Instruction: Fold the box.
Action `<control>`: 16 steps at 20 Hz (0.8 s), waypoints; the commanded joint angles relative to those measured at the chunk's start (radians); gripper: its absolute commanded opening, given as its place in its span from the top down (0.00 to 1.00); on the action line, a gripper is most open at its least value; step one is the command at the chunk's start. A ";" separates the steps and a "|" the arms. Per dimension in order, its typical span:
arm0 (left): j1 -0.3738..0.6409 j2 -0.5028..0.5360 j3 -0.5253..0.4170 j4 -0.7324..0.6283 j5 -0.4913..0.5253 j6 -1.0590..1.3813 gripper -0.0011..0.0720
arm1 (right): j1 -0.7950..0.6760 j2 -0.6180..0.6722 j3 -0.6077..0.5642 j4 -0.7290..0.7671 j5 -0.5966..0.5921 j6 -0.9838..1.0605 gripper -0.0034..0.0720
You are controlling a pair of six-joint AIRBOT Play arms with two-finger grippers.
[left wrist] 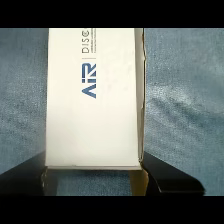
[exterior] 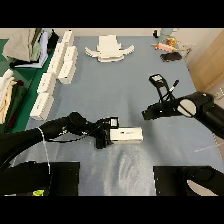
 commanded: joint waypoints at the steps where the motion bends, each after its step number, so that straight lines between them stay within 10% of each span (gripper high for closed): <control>1: 0.000 0.000 0.000 0.000 0.000 0.000 0.40 | -0.052 -0.039 0.073 -0.068 0.164 0.218 0.95; 8: 0.088 0.093 0.005 0.031 0.029 -0.231 0.40 | -0.052 -0.039 0.073 -0.021 0.164 0.224 0.95; 16: 0.544 0.285 0.005 0.469 0.122 -0.937 0.40 | -0.052 -0.039 0.073 -0.021 0.164 0.224 0.95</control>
